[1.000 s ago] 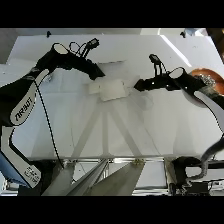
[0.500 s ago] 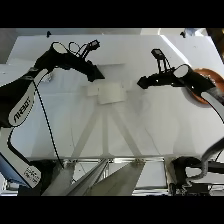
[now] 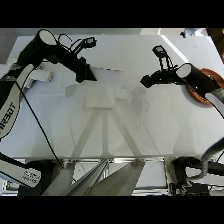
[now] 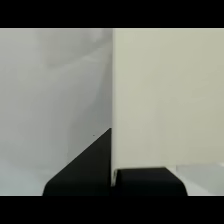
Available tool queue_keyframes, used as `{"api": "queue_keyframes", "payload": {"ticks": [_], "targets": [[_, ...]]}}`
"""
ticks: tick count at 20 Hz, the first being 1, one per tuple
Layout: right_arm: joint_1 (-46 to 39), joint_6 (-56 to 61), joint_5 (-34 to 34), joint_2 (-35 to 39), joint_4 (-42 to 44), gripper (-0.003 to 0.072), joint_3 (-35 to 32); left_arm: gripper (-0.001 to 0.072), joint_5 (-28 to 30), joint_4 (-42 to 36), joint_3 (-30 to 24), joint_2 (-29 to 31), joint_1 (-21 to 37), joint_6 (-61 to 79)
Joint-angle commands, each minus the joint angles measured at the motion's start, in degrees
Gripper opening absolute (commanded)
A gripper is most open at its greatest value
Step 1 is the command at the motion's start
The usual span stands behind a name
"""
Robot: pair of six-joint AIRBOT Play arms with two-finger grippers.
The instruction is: Fold the box and place the chain.
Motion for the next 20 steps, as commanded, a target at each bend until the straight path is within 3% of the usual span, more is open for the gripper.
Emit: {"api": "queue_keyframes", "payload": {"ticks": [1,8,11,16,20], "targets": [[0.02,0.02,-0.07,0.09,-0.28,0.0523,0.07,-0.0003,-3.34,-4.02,-0.02,3.48,-0.46,-0.15],[0.02,0.02,-0.07,0.09,-0.31,0.0523,0.07,0.0,-4.94,-6.99,-0.92,6.27,-2.54,-0.13],[0.02,0.02,-0.07,0.09,-0.31,0.0523,0.07,0.0,-0.02,-7.54,-5.84,6.27,-1.81,2.62],[0.02,0.02,-0.07,0.09,-0.31,0.0523,0.07,0.0002,11.13,-16.5,-17.99,5.42,1.11,23.91],[0.02,0.02,-0.07,0.09,-0.31,0.0523,0.07,0.0002,13.31,-17.7,-19.1,0.0,1.01,26.05]]}}
